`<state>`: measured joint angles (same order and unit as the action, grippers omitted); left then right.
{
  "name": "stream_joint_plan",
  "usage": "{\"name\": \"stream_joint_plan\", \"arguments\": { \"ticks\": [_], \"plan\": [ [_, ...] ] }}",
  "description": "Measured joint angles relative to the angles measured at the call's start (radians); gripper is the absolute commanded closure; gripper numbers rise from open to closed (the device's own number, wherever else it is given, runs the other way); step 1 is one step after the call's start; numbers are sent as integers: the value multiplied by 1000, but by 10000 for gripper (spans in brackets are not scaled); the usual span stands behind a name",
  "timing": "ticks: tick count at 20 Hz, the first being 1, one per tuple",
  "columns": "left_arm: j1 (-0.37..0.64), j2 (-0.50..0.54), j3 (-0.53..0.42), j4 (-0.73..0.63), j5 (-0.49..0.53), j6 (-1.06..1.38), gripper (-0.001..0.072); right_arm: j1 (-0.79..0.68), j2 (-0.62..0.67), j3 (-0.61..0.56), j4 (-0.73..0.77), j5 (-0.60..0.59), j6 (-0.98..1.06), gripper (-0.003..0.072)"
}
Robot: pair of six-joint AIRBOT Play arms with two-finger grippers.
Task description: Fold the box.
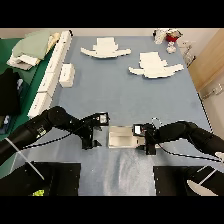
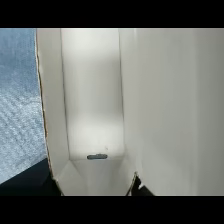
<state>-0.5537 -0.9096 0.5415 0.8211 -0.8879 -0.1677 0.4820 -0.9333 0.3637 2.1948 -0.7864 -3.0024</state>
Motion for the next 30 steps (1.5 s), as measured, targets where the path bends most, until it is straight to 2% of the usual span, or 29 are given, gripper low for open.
{"name": "stream_joint_plan", "arguments": {
  "ticks": [8, 18, 30],
  "plan": [
    [-2, -145, -42, -221, 124, 305, 22, 0, 0, 0, 0, 0, 0, 140],
    [-42, -183, -56, -275, 160, 356, 22, 0, 0, 0, 0, 0, 0, 140],
    [-110, -228, -85, -330, 248, 358, 23, 0, 0, 0, 0, 0, -2, 140]
  ]
}}
